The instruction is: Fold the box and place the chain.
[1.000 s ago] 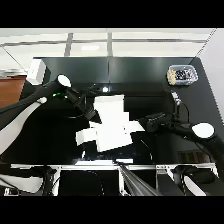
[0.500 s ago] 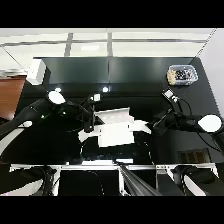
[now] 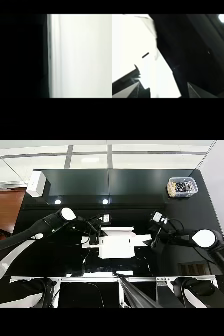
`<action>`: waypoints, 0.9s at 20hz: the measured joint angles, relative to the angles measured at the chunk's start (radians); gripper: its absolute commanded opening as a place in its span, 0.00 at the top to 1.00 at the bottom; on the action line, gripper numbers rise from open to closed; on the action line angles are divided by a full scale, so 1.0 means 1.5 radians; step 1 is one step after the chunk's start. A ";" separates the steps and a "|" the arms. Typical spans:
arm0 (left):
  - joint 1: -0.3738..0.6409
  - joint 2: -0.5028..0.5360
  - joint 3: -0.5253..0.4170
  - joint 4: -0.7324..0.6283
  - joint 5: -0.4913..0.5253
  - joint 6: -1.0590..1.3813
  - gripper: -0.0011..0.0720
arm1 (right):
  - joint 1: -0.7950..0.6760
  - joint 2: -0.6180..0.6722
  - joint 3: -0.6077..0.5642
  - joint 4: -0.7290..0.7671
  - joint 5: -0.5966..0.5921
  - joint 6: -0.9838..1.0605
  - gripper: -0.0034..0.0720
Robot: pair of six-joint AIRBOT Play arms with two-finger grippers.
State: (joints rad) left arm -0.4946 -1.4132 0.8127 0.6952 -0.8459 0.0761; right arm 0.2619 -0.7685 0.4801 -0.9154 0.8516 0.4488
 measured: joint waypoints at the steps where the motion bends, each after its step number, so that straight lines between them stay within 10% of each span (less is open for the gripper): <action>1: -0.001 -0.004 0.000 0.001 0.001 0.001 0.95 | 0.009 -0.005 -0.004 0.001 -0.005 -0.017 0.01; 18: -0.003 -0.017 0.000 0.005 0.039 0.005 0.95 | 0.147 -0.158 -0.016 0.046 -0.037 -0.246 0.02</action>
State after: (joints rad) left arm -0.4988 -1.4387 0.8131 0.7025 -0.7872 0.0830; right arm 0.4828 -1.0058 0.4564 -0.8463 0.7956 0.0795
